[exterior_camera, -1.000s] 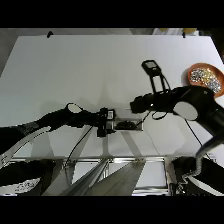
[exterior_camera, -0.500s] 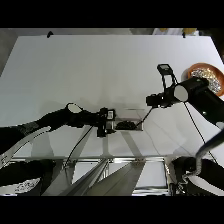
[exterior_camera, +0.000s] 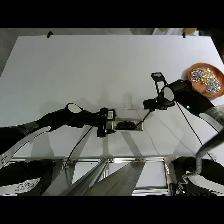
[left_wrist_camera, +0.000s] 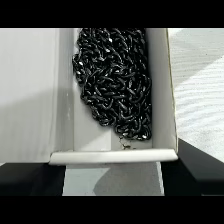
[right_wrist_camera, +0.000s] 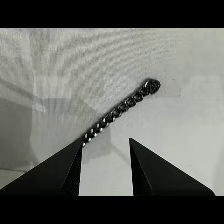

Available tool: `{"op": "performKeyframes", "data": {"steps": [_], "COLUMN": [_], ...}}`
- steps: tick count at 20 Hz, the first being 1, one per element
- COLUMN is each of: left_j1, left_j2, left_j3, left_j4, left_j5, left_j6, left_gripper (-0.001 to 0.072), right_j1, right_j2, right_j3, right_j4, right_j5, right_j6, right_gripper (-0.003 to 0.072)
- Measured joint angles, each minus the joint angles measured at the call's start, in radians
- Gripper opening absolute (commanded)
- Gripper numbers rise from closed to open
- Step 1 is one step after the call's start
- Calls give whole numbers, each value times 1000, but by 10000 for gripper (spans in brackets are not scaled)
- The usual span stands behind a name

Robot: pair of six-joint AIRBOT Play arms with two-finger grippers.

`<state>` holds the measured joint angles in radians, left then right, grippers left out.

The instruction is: Fold the box and place the chain.

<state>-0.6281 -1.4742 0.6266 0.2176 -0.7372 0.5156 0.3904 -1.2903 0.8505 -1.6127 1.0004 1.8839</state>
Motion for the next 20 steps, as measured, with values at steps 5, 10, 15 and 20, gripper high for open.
{"op": "performKeyframes", "data": {"steps": [5, 10, 15, 20], "left_j1": [0, 0, 0, 0], "left_j2": [0, 0, 0, 0], "left_j3": [0, 0, 0, 0], "left_j4": [0, 0, 0, 0], "left_j5": [0, 0, 0, 0], "left_j6": [0, 0, 0, 0], "left_gripper": [275, 275, 275, 275], "right_j1": [0, 0, 0, 0], "right_j2": [-27, -63, -87, -90], "right_j3": [-3, -3, -3, -3], "right_j4": [-2, -4, -4, -6], "right_j5": [-18, -21, -22, -13], "right_j6": [0, 0, 0, -13], "right_gripper": [286, 284, 142, 15]}}
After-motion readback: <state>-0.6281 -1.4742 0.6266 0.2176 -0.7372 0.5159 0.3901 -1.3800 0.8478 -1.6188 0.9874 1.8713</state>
